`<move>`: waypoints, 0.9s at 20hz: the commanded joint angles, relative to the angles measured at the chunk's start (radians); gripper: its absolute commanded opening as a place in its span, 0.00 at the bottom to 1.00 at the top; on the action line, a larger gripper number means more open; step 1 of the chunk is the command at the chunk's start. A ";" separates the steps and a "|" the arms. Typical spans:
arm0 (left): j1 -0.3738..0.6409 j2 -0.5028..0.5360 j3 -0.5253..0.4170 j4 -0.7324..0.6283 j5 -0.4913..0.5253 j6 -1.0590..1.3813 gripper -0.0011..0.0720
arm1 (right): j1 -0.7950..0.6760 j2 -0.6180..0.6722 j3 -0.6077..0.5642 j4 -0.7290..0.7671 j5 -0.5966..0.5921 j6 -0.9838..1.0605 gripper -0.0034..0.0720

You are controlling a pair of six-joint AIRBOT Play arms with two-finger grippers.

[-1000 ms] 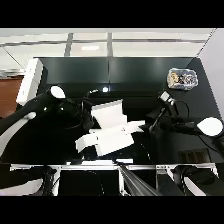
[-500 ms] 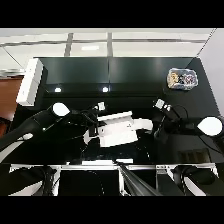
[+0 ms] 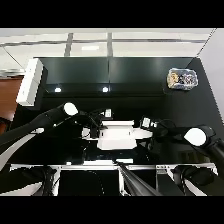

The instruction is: Fold the box and place the chain.

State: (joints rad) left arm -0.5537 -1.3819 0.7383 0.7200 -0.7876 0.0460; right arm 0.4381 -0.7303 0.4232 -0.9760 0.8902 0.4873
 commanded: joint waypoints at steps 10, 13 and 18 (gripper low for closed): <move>-0.002 -0.016 0.004 0.054 0.021 0.003 0.05 | 0.064 -0.176 -0.021 0.093 -0.069 -0.330 0.94; -0.002 -0.016 0.004 0.036 0.020 0.003 0.05 | 0.064 -0.232 -0.021 0.157 -0.124 -0.369 0.94; -0.002 -0.016 0.004 0.023 0.020 0.003 0.05 | 0.119 -0.272 -0.021 0.229 -0.124 -0.370 0.94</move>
State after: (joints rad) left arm -0.5556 -1.3979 0.7414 0.7547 -0.7677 0.0490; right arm 0.5278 -0.9817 0.4030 -0.8089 0.7830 0.1352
